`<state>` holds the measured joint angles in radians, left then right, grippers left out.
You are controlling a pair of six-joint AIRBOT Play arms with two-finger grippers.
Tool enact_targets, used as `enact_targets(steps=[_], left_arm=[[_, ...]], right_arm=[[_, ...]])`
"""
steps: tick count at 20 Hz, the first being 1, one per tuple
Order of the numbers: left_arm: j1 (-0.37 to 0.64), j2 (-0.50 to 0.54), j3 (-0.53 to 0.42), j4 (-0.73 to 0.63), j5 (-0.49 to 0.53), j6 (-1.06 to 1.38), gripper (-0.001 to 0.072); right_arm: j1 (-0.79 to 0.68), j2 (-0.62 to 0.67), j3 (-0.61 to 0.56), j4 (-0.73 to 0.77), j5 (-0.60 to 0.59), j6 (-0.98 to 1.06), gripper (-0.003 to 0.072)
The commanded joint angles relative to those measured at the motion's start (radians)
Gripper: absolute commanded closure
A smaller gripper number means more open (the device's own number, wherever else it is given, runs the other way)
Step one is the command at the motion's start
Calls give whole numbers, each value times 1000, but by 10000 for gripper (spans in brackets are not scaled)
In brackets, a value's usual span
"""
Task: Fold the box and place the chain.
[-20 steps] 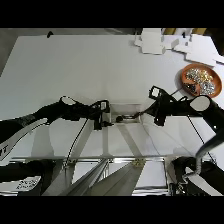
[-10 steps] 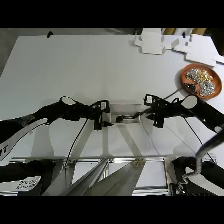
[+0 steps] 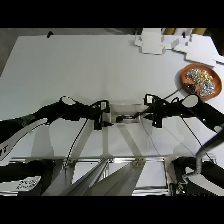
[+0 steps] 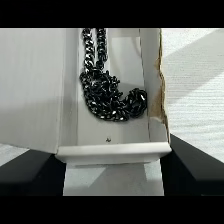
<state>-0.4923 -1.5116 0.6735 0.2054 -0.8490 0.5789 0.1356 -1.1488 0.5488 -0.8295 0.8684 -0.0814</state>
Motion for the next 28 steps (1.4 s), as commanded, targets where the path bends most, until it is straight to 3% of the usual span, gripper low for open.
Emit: enact_targets(steps=[1,9,14,18,20,21,22,28], left_arm=[[-1,0,0,0,0,0,367],[-1,0,0,0,0,0,367],[-1,0,0,0,0,0,367],[-1,0,0,0,0,0,367],[-1,0,0,0,0,0,367],[-1,0,0,0,0,0,367],[-1,0,0,0,0,0,367],[-1,0,0,0,0,0,367]], right_arm=[[0,-1,-1,49,16,-68,425],[0,-49,-7,125,-46,-97,423],[0,-50,-7,258,-35,-246,423],[0,-63,-7,192,-40,-241,451],[0,-63,-7,186,-40,-241,534],[-1,-63,-7,176,-40,-235,625],[-1,-60,-7,157,-40,-208,670],[-1,103,-7,-182,-8,155,670]])
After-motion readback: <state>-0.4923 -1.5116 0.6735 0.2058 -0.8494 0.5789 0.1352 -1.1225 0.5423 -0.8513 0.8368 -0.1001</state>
